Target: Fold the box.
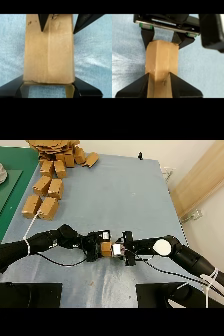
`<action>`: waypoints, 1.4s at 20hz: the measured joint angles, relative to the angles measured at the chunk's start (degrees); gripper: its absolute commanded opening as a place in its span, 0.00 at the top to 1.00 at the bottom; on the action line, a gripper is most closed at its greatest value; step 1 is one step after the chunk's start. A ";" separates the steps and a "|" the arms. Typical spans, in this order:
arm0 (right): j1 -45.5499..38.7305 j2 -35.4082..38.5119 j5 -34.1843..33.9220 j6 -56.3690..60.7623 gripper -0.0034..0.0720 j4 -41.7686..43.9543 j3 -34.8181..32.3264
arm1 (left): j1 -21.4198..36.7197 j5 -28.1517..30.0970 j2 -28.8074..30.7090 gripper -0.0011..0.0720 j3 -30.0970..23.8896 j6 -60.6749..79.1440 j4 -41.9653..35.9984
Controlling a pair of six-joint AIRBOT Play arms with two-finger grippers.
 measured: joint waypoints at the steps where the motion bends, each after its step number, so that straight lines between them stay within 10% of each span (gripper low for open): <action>1: 0.02 0.00 0.00 -0.26 0.47 0.00 0.00 | 0.00 0.00 0.00 0.65 0.00 0.00 0.00; 28: 0.02 1.14 -0.22 -1.07 0.67 -0.26 1.77 | 0.02 -0.04 0.00 0.65 0.00 0.13 0.04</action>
